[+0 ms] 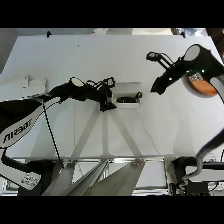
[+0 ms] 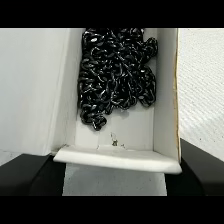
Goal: Fold the box and place the chain.
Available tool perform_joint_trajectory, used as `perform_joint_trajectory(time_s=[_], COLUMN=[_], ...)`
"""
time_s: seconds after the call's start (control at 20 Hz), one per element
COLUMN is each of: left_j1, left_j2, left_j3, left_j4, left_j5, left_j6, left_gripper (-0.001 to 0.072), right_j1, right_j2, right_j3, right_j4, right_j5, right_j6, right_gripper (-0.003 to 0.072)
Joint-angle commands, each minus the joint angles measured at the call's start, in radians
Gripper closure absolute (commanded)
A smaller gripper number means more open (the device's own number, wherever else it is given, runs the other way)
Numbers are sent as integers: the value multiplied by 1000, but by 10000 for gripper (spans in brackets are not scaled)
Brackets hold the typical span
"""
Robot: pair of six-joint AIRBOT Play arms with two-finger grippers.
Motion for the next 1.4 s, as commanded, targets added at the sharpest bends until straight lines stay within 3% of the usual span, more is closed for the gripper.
perform_joint_trajectory(time_s=[0.0, 0.25, 0.6, 1.0, 1.2, 1.35], left_j1=[0, 0, 0, 0, 0, 0], left_j2=[0, 0, 0, 0, 0, 0], left_j3=[0, 0, 0, 0, 0, 0], left_j4=[0, 0, 0, 0, 0, 0], left_j5=[0, 0, 0, 0, 0, 0], left_j6=[0, 0, 0, 0, 0, 0], left_gripper=[691, 691, 691, 691, 691, 691], right_j1=[30, 31, 31, 31, 31, 31], right_j2=[-99, -141, -124, 87, 194, 171], right_j3=[0, 0, 0, 2, 2, 2], right_j4=[23, 140, 186, 53, 99, 143], right_j5=[14, -48, -67, -87, -259, -352], right_j6=[25, 23, 15, 28, 61, 130], right_gripper=[676, 677, 677, 677, 679, 682])
